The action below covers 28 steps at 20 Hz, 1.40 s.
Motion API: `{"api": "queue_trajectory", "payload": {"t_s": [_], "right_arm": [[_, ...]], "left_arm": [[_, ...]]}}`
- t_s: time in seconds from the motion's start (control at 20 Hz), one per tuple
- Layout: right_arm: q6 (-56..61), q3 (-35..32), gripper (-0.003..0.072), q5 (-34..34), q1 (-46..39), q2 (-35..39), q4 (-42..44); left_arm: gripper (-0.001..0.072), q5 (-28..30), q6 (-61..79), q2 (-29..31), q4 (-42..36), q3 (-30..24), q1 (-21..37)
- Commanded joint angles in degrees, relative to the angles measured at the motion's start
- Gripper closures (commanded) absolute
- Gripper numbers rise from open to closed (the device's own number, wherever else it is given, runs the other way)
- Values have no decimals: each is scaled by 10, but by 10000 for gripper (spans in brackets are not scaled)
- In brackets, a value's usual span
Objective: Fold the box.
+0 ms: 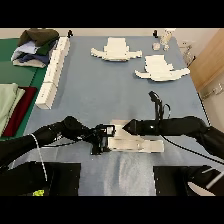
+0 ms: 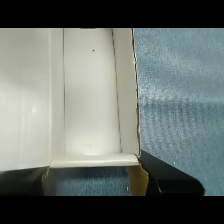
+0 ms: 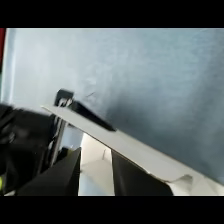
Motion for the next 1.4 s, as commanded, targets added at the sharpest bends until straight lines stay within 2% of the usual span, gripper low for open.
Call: {"api": "queue_trajectory", "payload": {"t_s": [0.0, 0.15, 0.25, 0.5, 0.65, 0.85, 1.1, 1.2, 1.25, 1.3, 1.35], "right_arm": [[5, 18, 406, 38, 2, -108, 1], [-3, 18, 406, 37, 2, -158, 1], [-3, 18, 406, 38, 3, -167, 1], [-31, 18, 406, 45, 3, -145, 0], [-68, 21, 405, 34, 3, -101, -3], [-87, 31, 405, -60, 3, 5, -88], [-190, 29, 398, -290, 14, 138, -167], [-194, 24, 223, -348, 22, 168, -229], [-196, 20, 214, -355, 26, 179, -266], [-211, 11, 110, -349, 27, 186, -299], [-236, 2, 81, -337, 27, 188, -327]], "left_arm": [[269, 0, 0, 0, 0, 0, 0], [269, 0, 0, 0, 0, 0, 0], [269, 0, 0, 0, 0, 0, 0], [269, 0, 0, 0, 0, 0, 0], [269, 0, 0, 0, 0, 0, 0], [269, 0, 0, 0, 0, 0, 0], [269, 0, 0, 0, 0, 0, 0], [269, 0, 0, 0, 0, 0, 0], [269, 0, 0, 0, 0, 0, 0], [269, 0, 0, 0, 0, 0, 0], [269, 0, 0, 0, 0, 0, 0]]}}
